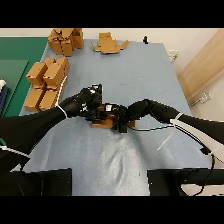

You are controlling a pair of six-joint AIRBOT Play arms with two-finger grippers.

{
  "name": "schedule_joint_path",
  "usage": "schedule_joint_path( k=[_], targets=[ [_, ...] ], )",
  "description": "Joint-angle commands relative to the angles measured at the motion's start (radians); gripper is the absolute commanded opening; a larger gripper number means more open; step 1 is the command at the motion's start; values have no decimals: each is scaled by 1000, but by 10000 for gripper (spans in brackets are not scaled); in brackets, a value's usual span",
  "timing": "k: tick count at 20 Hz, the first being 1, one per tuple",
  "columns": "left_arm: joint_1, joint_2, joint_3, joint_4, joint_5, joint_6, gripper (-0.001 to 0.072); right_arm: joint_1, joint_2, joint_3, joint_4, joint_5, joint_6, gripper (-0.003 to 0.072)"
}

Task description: Fold the box.

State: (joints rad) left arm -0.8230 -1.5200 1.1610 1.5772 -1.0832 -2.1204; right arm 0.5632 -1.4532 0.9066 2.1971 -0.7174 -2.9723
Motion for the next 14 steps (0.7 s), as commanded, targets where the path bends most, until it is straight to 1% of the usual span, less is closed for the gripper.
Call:
schedule_joint_path(
  k=[1,2,5,8,9,10,12,14],
  targets=[
    [2,-16,-1,-6,-29,18,12,0,0,0,-1,1,-2,213],
    [2,-16,-1,-4,-32,18,11,0,0,0,-1,1,-2,160],
    [2,-16,-1,25,-34,7,11,0,0,0,-1,1,-2,153],
    [2,-18,-1,25,-32,8,19,0,0,0,-1,0,-2,154],
    [2,-17,0,24,-34,16,213,0,0,0,-1,0,-2,154],
    [2,-17,2,24,-38,43,655,0,0,0,-1,0,-2,154],
    [8,0,2,16,-43,119,657,0,0,0,-1,0,-2,153],
    [14,41,2,11,-20,172,659,0,0,0,-1,0,-2,153]
  ],
)
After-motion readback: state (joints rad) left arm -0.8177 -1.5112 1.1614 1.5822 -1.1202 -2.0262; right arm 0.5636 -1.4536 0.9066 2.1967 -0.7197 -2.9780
